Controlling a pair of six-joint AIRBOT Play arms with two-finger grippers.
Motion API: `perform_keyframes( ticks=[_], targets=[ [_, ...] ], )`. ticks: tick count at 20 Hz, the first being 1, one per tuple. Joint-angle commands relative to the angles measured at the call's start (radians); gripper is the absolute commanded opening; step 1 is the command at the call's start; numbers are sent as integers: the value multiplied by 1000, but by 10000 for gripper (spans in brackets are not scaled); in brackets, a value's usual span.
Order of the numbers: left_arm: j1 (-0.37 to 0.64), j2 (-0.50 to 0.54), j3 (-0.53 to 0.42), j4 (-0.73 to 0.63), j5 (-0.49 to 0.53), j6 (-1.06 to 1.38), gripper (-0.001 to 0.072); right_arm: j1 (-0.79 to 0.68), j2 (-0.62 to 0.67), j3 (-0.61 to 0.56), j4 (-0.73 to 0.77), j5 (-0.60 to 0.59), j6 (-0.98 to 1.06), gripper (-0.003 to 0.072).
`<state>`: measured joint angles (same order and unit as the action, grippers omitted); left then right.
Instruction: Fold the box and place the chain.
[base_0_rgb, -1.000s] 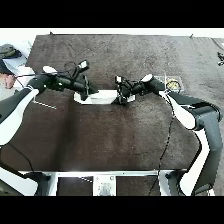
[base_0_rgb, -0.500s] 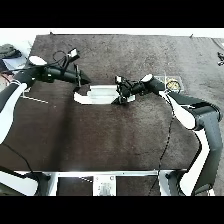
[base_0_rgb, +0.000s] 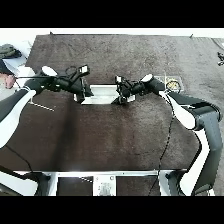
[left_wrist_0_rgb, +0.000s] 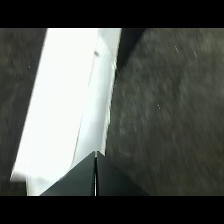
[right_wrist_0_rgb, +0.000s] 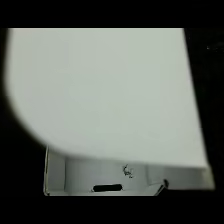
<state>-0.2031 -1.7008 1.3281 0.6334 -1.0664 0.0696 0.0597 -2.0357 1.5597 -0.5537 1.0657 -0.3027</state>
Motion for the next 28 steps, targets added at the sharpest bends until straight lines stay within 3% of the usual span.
perform_keyframes(
  ticks=[1,3,7,12,17,23,28],
  targets=[
    [-41,-18,5,-60,130,0,7,0,0,0,0,0,0,219],
    [-41,-43,59,-108,168,0,7,0,0,0,0,0,0,220],
    [-41,-103,157,-74,197,-73,7,-1,0,0,0,0,0,220],
    [-41,-137,156,-69,266,-96,7,0,0,0,0,0,0,220],
    [-41,-187,152,-64,258,-122,8,0,0,0,0,0,0,220],
    [-42,-188,152,25,246,-144,8,-1,0,0,0,0,0,219],
    [-41,-183,153,18,246,-114,7,-1,0,0,0,0,0,219]
  ],
)
